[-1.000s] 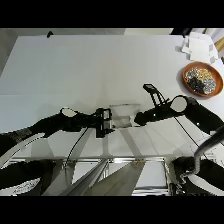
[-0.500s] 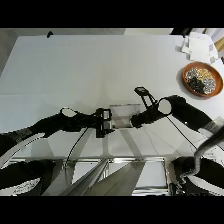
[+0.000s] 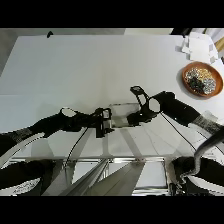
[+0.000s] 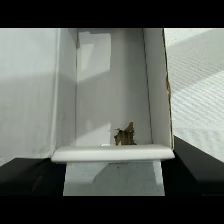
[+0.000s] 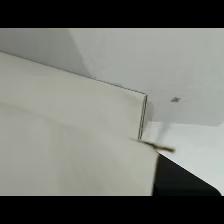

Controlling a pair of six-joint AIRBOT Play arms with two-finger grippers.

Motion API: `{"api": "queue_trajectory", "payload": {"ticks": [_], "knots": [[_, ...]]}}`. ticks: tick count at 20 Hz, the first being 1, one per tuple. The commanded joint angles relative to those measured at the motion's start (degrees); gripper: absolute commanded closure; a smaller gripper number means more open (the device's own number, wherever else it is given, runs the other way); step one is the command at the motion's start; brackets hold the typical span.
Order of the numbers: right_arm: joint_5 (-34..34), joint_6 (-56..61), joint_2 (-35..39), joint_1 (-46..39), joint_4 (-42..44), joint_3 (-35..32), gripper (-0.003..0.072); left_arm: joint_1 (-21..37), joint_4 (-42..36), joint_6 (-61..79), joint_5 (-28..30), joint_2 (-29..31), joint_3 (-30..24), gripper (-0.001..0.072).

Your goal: Fold the box and place the chain.

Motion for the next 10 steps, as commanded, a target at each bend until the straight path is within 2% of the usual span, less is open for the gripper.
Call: {"api": "queue_trajectory", "payload": {"ticks": [1, 3, 7, 10], "knots": [[1.2, 4.5, -0.8, 0.3, -2.8, 0.6, 0.0421, 0.0, 0.1, 0.1, -0.2, 0.0, 0.0, 0.0640], [2.4, 7.4, -1.4, 0.3, -3.2, 0.6, 0.0443, 0.0, 0.1, 0.1, -0.2, 0.0, 0.0, 0.0640], [3.0, 9.2, -1.8, 0.3, -3.2, 0.5, 0.0541, 0.0, 0.1, 0.1, -0.2, 0.0, 0.0, 0.0640], [2.7, 9.2, -1.8, 0.3, -3.2, 0.6, 0.0674, 0.0, 0.1, 0.1, -0.2, 0.0, 0.0, 0.0640]]}}
